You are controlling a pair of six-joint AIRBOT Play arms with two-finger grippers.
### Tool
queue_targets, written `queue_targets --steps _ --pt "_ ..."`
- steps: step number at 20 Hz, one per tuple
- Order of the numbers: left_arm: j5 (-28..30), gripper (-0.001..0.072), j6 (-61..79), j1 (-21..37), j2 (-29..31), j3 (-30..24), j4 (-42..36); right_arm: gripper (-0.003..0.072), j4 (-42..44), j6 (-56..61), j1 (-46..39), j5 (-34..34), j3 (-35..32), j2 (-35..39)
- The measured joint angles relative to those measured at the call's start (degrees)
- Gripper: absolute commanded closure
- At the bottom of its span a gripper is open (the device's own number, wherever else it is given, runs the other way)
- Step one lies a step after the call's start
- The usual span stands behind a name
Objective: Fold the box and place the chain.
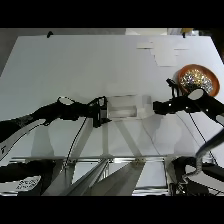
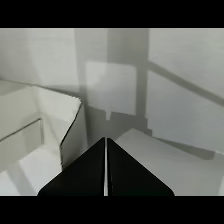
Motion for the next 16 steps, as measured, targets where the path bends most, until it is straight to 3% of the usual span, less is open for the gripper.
queue_targets --steps 4,7,11,16 --pt "0.00 0.0695 0.02 0.00 0.00 0.00 0.02 0.0657 4.52 -2.19 2.64 0.74 0.00 -0.66" --pt "0.00 0.0695 0.02 0.00 -0.02 0.00 0.00 0.0487 6.97 -3.45 4.11 1.16 0.00 -0.37" --pt "-0.02 0.0695 0.02 0.00 -0.02 0.00 0.00 0.0371 8.59 -4.57 4.92 1.29 0.00 2.32" --pt "0.00 0.0695 0.02 0.00 0.00 0.00 0.02 0.0340 9.22 -5.33 7.82 0.04 0.00 4.17"
